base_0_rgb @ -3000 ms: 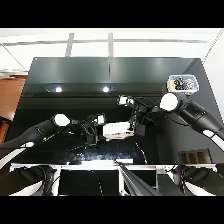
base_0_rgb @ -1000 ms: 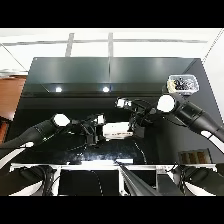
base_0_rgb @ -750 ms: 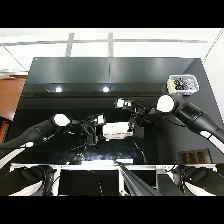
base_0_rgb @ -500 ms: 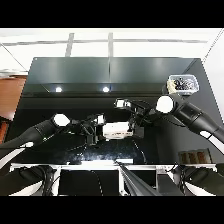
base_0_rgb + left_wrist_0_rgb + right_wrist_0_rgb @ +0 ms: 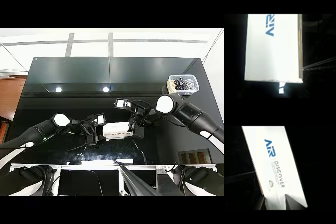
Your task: Fold the box and place the chain.
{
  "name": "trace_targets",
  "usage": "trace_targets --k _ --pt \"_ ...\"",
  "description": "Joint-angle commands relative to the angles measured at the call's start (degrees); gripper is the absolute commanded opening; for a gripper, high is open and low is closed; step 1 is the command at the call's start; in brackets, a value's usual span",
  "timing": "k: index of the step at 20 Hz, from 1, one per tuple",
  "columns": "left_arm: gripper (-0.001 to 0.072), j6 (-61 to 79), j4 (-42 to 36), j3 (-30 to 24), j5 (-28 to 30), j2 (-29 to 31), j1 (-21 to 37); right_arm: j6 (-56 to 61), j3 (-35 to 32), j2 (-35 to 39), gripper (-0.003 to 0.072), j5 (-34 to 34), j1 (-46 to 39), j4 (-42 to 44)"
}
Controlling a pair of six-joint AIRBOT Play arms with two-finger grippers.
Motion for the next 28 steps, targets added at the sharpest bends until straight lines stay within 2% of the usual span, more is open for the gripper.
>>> trace_targets --k 1,2,3,22,28 --pt "0.0331 -0.04 0.02 0.02 -0.02 -0.04 -0.04 0.04 0.00 0.02 0.0285 1.03 0.04 -0.11" --pt "0.0331 -0.04 0.02 0.02 -0.02 -0.04 -0.04 0.04 0.00 0.02 0.0400 1.01 0.04 -0.13" --pt "0.0331 -0.04 0.02 0.02 -0.02 -0.04 -0.04 0.07 0.00 0.02 0.0414 1.01 0.04 -0.11" --pt "0.0330 -0.04 0.02 0.02 -0.02 -0.04 -0.04 0.09 0.02 -0.87 0.0414 1.27 0.04 0.02" --pt "0.0331 -0.04 0.02 0.02 -0.02 -0.04 -0.04 1.62 3.41 -0.20 0.0416 3.26 -0.59 -0.15"
